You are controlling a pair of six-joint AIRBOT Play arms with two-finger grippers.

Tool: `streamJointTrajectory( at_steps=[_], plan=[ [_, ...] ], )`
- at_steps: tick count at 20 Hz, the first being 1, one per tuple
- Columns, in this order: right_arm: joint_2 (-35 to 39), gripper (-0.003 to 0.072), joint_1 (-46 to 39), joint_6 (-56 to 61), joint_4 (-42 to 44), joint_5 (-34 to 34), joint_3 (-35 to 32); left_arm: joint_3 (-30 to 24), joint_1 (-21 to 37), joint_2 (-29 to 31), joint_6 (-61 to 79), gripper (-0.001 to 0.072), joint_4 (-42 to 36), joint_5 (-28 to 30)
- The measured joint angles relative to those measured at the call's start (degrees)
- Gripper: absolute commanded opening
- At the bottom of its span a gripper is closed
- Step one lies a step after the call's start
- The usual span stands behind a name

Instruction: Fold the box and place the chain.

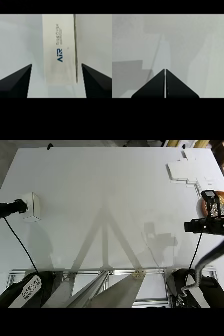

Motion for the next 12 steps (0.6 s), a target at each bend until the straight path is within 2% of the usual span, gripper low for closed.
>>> streamJointTrajectory(
  at_steps=[5,12],
  plan=[
    [0.0,0.0018,0.0,0.0,0.0,0.0,0.0,0.0,0.0,4.5,0.0,0.0696,-1.9,0.3],
    [0.0,0.0018,0.0,0.0,0.0,0.0,0.0,0.0,0.0,5.5,-0.1,0.0696,-3.3,-0.1]
  ],
)
